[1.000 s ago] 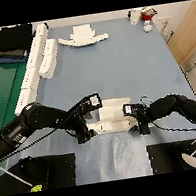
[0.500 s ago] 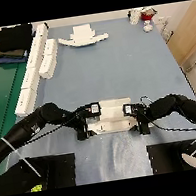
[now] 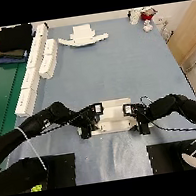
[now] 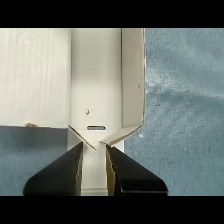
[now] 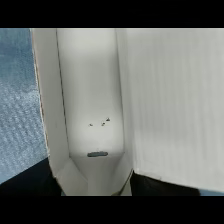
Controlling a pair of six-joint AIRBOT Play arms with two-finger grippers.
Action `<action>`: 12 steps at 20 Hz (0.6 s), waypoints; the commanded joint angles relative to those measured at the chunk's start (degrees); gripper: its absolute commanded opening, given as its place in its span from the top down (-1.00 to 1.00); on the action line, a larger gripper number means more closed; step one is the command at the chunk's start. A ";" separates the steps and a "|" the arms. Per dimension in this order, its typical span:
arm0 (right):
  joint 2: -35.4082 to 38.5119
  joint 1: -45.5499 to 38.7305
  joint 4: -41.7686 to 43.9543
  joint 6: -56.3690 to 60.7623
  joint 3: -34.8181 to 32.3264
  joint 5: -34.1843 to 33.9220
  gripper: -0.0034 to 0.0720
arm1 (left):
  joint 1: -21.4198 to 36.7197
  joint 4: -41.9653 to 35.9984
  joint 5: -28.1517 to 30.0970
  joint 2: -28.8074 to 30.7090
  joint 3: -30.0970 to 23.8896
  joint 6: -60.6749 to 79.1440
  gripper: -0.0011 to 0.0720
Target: Fold the box.
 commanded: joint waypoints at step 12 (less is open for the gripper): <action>0.00 -0.02 0.02 0.02 0.07 0.00 -0.47 | -2.67 -8.00 3.39 -2.38 0.42 1.68 0.39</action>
